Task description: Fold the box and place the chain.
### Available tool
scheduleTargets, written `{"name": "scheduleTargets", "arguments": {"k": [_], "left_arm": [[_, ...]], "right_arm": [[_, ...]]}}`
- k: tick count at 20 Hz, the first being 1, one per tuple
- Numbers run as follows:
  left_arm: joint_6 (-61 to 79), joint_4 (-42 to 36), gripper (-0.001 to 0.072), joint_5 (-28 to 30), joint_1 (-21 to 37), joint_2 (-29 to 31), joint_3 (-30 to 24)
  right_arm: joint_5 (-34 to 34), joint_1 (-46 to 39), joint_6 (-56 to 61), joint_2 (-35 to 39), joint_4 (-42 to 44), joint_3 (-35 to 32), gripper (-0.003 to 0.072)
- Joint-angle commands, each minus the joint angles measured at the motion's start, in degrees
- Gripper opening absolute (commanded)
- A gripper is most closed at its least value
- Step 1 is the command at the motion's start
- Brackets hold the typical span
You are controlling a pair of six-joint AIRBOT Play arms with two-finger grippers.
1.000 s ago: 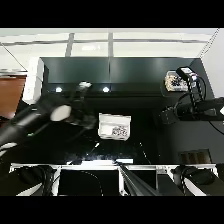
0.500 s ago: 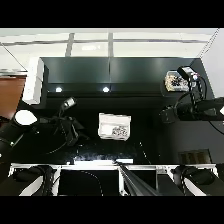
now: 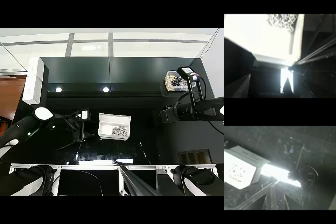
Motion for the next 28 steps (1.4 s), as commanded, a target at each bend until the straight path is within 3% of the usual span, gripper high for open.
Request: {"name": "scheduleTargets", "arguments": {"k": [1,12,13,15,17,18,19,23,25,28], "left_arm": [[6.0,-4.7,0.0714,0.3,-2.3,-4.5,1.7],[6.6,-5.1,0.0707,2.0,-5.3,-5.6,1.8],[6.6,-5.1,0.0664,2.1,-5.2,-5.6,1.8],[6.6,-5.1,0.0465,2.0,-5.3,-5.6,1.8],[6.5,-5.1,0.0458,2.1,-5.2,-5.6,1.8],[6.5,-5.1,0.0458,2.1,-5.2,-5.6,1.8],[6.5,-5.1,0.0458,2.1,-5.2,-5.6,1.8],[3.7,-5.1,0.0462,2.0,-5.2,-5.6,1.8],[3.4,-5.1,0.0463,2.1,-5.2,-5.6,1.8],[3.5,-5.1,0.0463,2.8,-5.2,-5.6,1.8]], "right_arm": [[0.0,0.0,0.0,0.0,0.0,0.0,0.0272],[-1.6,0.0,0.0,-0.1,0.0,0.0,0.0272],[-2.1,0.0,0.0,-0.1,-0.2,0.0,0.0271],[-4.3,0.0,0.0,-0.8,-0.5,-0.2,0.0272],[-9.4,0.3,1.7,-2.3,1.8,-1.6,0.0275],[-12.0,0.6,2.1,-4.0,5.9,-2.0,0.0382],[-13.9,1.3,0.3,-6.1,9.8,-2.0,0.0716],[-25.5,3.9,-13.6,-17.8,24.3,-1.9,0.072],[-26.3,5.7,-27.1,-23.3,30.1,-1.9,0.072],[-23.5,9.4,-47.3,-26.9,29.5,-1.9,0.072]]}}
